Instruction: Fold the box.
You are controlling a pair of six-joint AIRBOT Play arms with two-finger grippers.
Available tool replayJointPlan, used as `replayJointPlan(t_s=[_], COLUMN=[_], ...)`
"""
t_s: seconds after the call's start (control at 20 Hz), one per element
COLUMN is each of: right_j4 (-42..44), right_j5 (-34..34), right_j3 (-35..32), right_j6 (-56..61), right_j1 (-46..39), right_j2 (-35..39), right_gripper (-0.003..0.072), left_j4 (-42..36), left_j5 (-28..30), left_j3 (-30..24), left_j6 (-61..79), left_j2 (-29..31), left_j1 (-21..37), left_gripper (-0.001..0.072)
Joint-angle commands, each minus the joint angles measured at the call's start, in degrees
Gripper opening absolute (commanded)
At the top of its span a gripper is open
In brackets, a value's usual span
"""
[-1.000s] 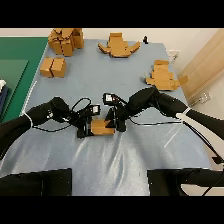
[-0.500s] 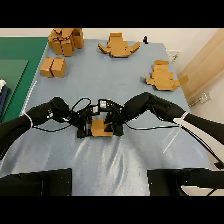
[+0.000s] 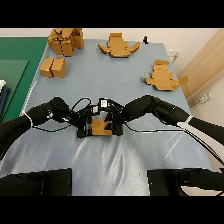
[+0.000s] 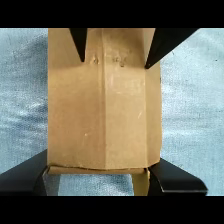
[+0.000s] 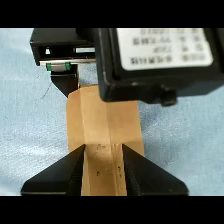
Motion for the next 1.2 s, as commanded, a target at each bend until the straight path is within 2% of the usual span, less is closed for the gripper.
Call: replayJointPlan(t_s=[0.0,0.25,0.45,0.7,0.95,1.05,1.15], right_j4=[-1.4,-9.8,-10.4,-9.0,-8.7,-8.7,-8.3], right_j5=[-2.3,-0.9,5.4,17.1,17.0,17.0,15.6], right_j3=[-0.1,-2.7,-9.8,-10.7,-10.6,-10.6,-10.6], right_j6=[0.2,11.1,11.0,1.8,0.9,1.0,1.0], right_j1=[1.2,2.9,2.9,2.9,4.9,5.9,6.6], right_j2=[0.5,6.3,12.1,10.3,10.0,10.0,10.1], right_gripper=[0.0339,0.0327,0.0328,0.0328,0.0327,0.0242,0.0236], left_j4=[0.0,0.0,0.0,0.0,0.0,0.0,0.0], left_j5=[0.0,0.0,0.0,0.0,0.0,0.0,0.0], left_j3=[0.0,0.0,0.0,0.0,0.0,0.0,0.0], left_j6=[0.0,0.0,0.0,0.0,0.0,0.0,0.0], left_j2=[0.0,0.0,0.0,-0.1,-0.1,-0.1,-0.1], left_j1=[0.0,0.0,0.0,0.0,-0.1,-0.1,-0.1], left_gripper=[0.0018,0.0018,0.0017,0.0018,0.0018,0.0018,0.0018])
